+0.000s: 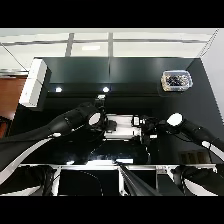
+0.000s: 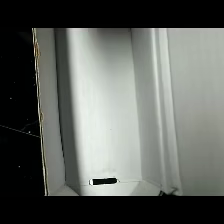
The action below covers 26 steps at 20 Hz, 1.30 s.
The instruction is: Fold the box and place the chain.
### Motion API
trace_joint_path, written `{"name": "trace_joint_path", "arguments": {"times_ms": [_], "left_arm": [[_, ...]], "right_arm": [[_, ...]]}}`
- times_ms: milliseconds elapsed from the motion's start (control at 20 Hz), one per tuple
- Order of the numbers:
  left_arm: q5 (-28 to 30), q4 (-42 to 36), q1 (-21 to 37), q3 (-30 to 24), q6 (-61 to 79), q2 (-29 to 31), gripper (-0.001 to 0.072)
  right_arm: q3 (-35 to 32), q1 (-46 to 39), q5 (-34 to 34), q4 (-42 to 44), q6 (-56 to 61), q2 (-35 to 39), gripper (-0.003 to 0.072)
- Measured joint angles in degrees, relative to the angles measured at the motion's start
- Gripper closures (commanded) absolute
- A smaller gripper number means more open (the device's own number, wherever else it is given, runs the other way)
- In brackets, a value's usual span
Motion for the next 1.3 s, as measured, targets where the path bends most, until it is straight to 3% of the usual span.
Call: {"name": "trace_joint_path", "arguments": {"times_ms": [700, 750, 800, 1200, 1300], "left_arm": [[-4.83, 6.27, -3.19, 3.80, -6.27, -1.46, 0.0224], [-4.92, 6.29, -3.28, 3.82, -6.47, -1.81, 0.0242], [-5.05, 6.25, -3.34, 3.82, -6.78, -2.23, 0.0319], [-5.11, 4.90, -3.85, 4.66, -8.24, -4.09, 0.0340], [-5.09, 4.68, -3.85, 4.70, -8.37, -4.28, 0.0391]], "right_arm": [[0.00, 0.00, -0.02, 0.00, 0.02, 0.00, 0.0205], [0.00, 0.00, -0.02, 0.00, 0.00, 0.00, 0.0205], [0.00, 0.00, -0.02, 0.00, 0.00, 0.00, 0.0205], [0.00, 0.00, -0.02, 0.00, 0.00, 0.00, 0.0204], [0.00, 0.00, -0.02, 0.00, 0.02, 0.00, 0.0205]]}}
